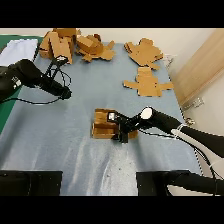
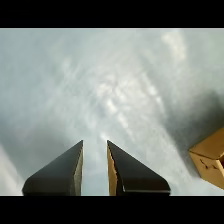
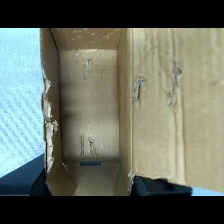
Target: Fold the box.
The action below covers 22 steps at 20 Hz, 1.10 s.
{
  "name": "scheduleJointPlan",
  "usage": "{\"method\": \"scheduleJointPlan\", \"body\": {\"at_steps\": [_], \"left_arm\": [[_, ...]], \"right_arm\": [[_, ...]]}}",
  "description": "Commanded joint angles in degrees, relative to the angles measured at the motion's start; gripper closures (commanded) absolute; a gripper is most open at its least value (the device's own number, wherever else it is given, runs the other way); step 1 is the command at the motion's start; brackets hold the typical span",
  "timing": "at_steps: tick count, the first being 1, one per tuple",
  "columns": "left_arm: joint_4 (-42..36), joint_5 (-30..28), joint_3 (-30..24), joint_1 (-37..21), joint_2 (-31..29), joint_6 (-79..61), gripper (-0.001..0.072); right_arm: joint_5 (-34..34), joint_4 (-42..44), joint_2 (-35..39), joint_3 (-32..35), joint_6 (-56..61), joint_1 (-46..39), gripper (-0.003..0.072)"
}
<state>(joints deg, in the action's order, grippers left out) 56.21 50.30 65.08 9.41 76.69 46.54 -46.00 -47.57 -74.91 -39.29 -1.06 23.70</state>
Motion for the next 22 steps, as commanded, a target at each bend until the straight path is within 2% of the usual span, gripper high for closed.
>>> {"method": "scheduleJointPlan", "body": {"at_steps": [1,3,4,5,7,9,11,14,16,17,18,19,22], "left_arm": [[-23.0,0.4,-0.3,-4.1,6.7,-33.6,0.0488],[-24.3,7.1,-0.3,-4.0,9.5,-40.8,0.0488],[-24.2,10.1,-0.8,-4.1,10.1,-42.1,0.0517],[-24.0,13.3,-2.0,-4.1,10.0,-45.6,0.0663],[-24.1,18.6,-5.4,-4.0,8.7,-50.8,0.0694],[-24.2,20.3,-10.4,-3.2,6.1,-53.4,0.0696],[-24.9,16.6,-18.0,-1.1,1.1,-58.9,0.0696],[-30.4,2.2,-29.6,3.0,-7.1,-72.6,0.0694],[-33.2,0.8,-32.3,3.5,-8.0,-75.7,0.0693],[-33.0,0.7,-32.3,3.5,-7.7,-75.8,0.0538],[-33.1,0.6,-32.3,3.5,-7.6,-75.8,0.0262],[-33.0,0.7,-32.1,3.5,-7.6,-75.8,0.0179],[-32.9,0.6,-32.0,5.2,-7.6,-75.9,0.0152]], "right_arm": [[0.0,0.0,0.0,0.0,0.0,0.0,0.0160],[0.7,0.0,0.0,0.0,0.0,0.0,0.0161],[1.1,0.0,0.0,0.0,0.0,0.0,0.0161],[1.2,0.0,0.0,0.0,0.0,0.0,0.0161],[1.3,0.0,0.0,0.0,0.0,0.0,0.0161],[1.3,0.0,0.0,0.0,0.0,0.0,0.0161],[1.3,0.0,0.0,0.0,0.0,0.0,0.0161],[1.3,0.0,0.0,0.0,0.0,0.0,0.0161],[1.3,0.0,0.0,0.0,0.0,0.0,0.0161],[1.3,0.0,0.0,0.0,0.0,0.0,0.0161],[1.3,0.0,0.0,0.0,0.0,0.0,0.0160],[1.3,0.0,0.0,0.0,0.0,0.0,0.0160],[1.5,0.0,0.0,0.0,0.0,0.0,0.0161]]}}
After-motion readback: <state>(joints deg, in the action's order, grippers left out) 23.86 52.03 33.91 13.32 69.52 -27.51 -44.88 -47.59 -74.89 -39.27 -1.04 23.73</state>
